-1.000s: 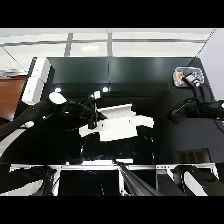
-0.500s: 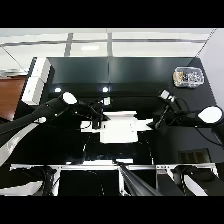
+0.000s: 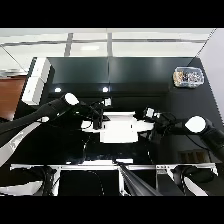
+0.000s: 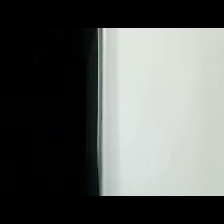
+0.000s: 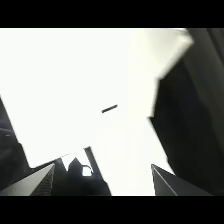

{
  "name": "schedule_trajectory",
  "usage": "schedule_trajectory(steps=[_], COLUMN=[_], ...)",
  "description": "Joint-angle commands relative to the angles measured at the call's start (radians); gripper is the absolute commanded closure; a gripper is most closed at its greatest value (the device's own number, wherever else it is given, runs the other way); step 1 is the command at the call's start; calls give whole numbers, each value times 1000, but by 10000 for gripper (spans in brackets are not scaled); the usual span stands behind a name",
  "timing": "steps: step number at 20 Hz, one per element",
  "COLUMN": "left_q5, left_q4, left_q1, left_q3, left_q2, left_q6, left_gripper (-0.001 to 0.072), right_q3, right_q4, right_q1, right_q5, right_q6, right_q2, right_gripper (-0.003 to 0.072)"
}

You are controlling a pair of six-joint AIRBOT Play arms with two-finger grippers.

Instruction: Fold the box and place the chain.

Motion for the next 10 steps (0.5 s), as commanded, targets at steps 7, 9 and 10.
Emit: schedule_trajectory(steps=[7, 9, 10], left_q5=[4, 4, 4], left_q4=[2, 2, 2], left_q1=[-1, -1, -1], left_q3=[0, 0, 0], left_q2=[-2, -2, -2], left_q6=[-1, 0, 0], left_gripper=[684, 684, 683], right_q3=[-48, -48, -48], right_q4=[-10, 9, 31], right_q1=[117, 144, 162], right_q5=[-38, -50, -59], right_q6=[-152, -205, -239], right_q2=[-23, -56, -72], right_gripper=[-25, -25, -25])
